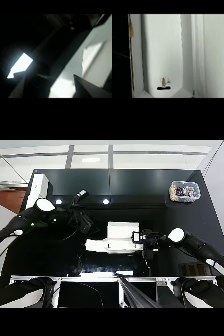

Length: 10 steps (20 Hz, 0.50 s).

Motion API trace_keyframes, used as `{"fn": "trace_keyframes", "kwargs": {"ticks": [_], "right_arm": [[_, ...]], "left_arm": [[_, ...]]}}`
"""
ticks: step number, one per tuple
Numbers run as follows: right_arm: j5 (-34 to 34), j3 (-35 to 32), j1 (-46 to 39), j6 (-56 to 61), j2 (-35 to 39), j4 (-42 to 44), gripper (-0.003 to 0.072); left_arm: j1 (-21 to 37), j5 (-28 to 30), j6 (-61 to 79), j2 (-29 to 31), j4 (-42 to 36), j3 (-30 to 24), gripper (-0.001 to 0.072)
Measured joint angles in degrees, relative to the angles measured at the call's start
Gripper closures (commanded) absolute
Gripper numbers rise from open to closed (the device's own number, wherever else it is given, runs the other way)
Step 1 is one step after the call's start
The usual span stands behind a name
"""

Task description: Fold the box and place the chain.

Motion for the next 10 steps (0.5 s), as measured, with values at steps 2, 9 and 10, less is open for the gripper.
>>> {"fn": "trace_keyframes", "kwargs": {"ticks": [2, 9, 10], "right_arm": [[0.00, 0.00, 0.02, 0.02, 0.00, 0.02, 0.0150], [0.00, 0.00, 0.02, 0.31, 0.00, 0.04, 0.0150], [0.00, 0.00, 0.00, 0.42, 0.00, 0.04, 0.0150]], "left_arm": [[1.05, -6.38, 4.07, 0.22, 2.03, -0.09, 0.0008], [-4.85, -4.33, 16.74, 0.42, 9.35, -3.30, 0.0097], [-6.10, -2.89, 17.77, 0.46, 9.55, -3.74, 0.0097]]}}
